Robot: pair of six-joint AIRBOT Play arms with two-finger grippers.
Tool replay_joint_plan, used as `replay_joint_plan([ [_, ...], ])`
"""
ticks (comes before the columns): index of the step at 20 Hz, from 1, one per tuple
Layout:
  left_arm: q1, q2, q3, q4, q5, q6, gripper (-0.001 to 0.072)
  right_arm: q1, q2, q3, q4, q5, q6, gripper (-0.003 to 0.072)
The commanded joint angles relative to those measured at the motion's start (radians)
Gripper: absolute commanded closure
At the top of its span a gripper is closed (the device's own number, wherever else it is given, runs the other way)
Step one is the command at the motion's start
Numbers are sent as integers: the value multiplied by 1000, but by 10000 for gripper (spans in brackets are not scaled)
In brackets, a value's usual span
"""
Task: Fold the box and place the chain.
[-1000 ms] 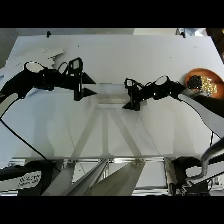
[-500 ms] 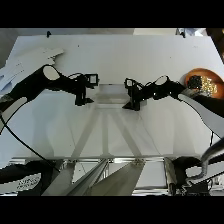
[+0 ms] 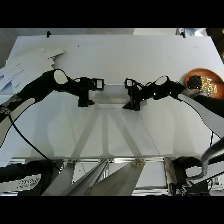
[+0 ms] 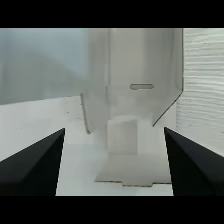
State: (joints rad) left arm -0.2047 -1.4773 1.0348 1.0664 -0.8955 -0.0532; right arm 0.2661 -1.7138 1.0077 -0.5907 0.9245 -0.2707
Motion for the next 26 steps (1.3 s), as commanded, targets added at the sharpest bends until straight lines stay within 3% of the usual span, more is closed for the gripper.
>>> replay_joint_plan([
  [1, -9, -32, 0, 5, -29, -2, 11, 1, 0, 0, 0, 0, 0, 170],
  [7, -9, -51, 0, 4, -54, 5, 20, 1, 0, 0, 0, 1, 0, 170],
  [9, -9, -51, 0, 2, -73, 50, 81, 1, 0, 0, 0, 1, 0, 170],
  [13, -9, -52, 0, -93, -73, 127, 83, 1, 0, 0, 0, 1, 0, 170],
  [15, -9, -54, 0, -103, -47, 143, 185, 1, 0, 0, 0, 1, 0, 170],
  [16, -9, -54, 0, -103, -17, 143, 201, 1, 0, 0, 0, 1, 0, 170],
  [19, -9, -54, 0, -105, 63, 143, 230, 1, 0, 0, 0, 0, 0, 170],
  [26, -9, -55, 0, -96, 62, 195, 240, 0, 0, 0, 0, 1, 0, 170],
])
